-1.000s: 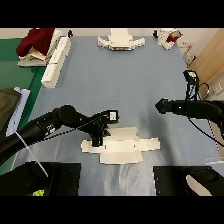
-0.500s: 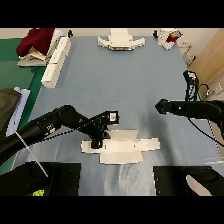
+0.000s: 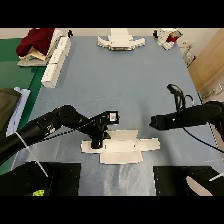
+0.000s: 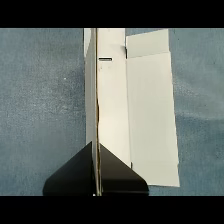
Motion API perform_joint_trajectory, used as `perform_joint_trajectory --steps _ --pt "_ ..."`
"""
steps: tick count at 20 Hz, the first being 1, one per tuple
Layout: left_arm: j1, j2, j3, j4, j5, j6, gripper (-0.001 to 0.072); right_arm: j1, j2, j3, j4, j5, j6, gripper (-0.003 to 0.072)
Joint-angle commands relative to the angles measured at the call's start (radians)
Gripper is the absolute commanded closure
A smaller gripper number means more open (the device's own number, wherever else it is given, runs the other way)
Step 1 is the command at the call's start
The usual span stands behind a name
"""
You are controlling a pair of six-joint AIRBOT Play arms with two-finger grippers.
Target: Fold the box.
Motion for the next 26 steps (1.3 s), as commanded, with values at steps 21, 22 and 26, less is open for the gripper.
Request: perform_joint_trajectory --steps 21,22,26 --pt "0.000 0.000 0.000 0.001 0.000 0.000 0.0696 0.982 -0.112 -0.220 -0.759 0.369 0.060 -0.0008" --pt "0.000 0.000 0.000 0.001 0.000 0.000 0.0696 0.982 -0.118 -0.216 -0.791 0.366 0.105 -0.0008" --pt "0.000 0.000 0.000 0.001 0.000 0.000 0.0696 0.982 -0.092 -0.175 -0.804 0.324 0.225 -0.0008"
